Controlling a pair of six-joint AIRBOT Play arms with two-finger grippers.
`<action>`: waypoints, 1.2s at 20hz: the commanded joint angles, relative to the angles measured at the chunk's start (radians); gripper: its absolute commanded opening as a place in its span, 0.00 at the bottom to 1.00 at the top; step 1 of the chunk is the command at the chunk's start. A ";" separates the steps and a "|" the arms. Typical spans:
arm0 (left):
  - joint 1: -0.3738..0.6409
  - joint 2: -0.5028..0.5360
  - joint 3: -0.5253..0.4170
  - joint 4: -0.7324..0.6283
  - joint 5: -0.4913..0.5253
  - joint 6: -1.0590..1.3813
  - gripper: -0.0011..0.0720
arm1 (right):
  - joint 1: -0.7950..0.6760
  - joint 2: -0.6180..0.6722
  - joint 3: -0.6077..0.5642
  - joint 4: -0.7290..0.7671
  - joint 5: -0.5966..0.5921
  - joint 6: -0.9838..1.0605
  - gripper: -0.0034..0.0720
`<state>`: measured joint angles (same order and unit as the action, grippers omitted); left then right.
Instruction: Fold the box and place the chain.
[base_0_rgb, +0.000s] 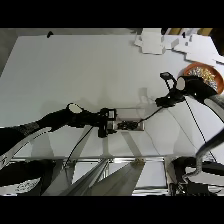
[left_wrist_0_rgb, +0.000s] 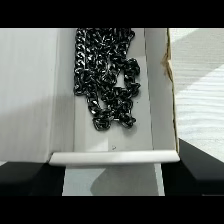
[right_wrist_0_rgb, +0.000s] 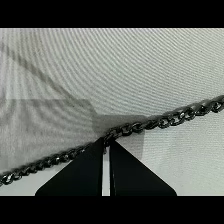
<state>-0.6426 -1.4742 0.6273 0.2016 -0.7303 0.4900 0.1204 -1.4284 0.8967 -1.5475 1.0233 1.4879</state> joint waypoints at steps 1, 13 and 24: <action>0.000 0.000 0.000 0.000 0.000 0.000 0.03 | 0.001 0.047 0.001 0.002 0.072 -0.024 0.07; 0.000 0.000 0.000 0.000 0.000 0.000 0.03 | 0.245 0.623 0.001 0.186 0.290 -0.051 0.07; 0.000 0.000 0.000 0.000 0.000 0.000 0.03 | 0.471 0.664 0.000 0.386 0.035 -0.018 0.07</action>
<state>-0.6426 -1.4742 0.6273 0.2012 -0.7303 0.4900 0.5426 -0.7517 0.8967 -1.1950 1.1572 1.4639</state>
